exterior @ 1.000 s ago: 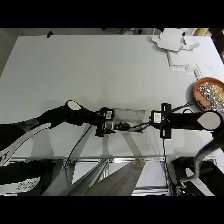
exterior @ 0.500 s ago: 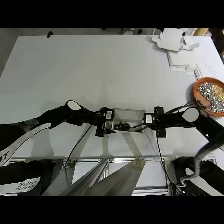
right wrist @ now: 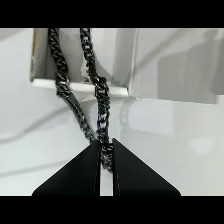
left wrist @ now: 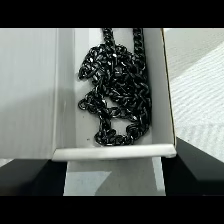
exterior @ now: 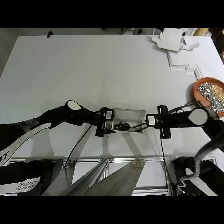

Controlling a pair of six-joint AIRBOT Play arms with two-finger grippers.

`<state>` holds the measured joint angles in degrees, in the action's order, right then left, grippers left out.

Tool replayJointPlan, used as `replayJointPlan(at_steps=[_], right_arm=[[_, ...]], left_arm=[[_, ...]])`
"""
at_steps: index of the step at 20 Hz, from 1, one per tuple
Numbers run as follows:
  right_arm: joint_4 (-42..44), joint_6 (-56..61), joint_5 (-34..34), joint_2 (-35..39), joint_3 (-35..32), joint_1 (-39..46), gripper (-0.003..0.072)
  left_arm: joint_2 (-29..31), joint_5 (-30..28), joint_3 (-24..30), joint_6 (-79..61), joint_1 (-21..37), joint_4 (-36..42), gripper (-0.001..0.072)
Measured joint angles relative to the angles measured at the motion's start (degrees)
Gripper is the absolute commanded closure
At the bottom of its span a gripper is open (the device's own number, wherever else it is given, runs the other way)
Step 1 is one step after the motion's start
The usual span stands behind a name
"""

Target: Fold the box and place the chain.

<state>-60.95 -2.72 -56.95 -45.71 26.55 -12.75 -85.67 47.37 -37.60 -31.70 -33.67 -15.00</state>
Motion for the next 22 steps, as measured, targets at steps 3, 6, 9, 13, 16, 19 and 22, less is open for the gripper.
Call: replayJointPlan(at_steps=[3,6,9,13,16,19,22], right_arm=[[5.6,1.4,-4.3,5.7,1.5,0.0,0.0671],[18.0,0.4,-4.6,7.6,2.1,-1.4,0.0671],[27.5,-1.9,0.7,6.2,2.3,-6.9,0.067],[32.7,-3.1,11.9,-0.6,2.4,-16.5,0.0666],[33.1,-3.0,18.1,-5.8,2.4,-20.1,0.0478],[27.6,0.4,20.4,-7.0,2.5,-21.4,0.0464],[17.5,3.4,16.8,-3.2,2.6,-20.0,0.0466]], left_arm=[[0.0,0.0,0.0,0.0,0.0,0.0,0.0347],[0.0,0.0,0.0,0.0,0.0,0.0,0.0347],[0.0,0.0,0.0,0.0,0.0,0.0,0.0347],[0.0,0.0,0.0,0.0,0.0,0.0,0.0347],[0.0,0.0,0.0,0.0,0.0,0.0,0.0347],[0.0,0.0,0.0,0.0,0.0,0.0,0.0347],[0.0,0.0,0.0,0.0,0.0,0.0,0.0347]])
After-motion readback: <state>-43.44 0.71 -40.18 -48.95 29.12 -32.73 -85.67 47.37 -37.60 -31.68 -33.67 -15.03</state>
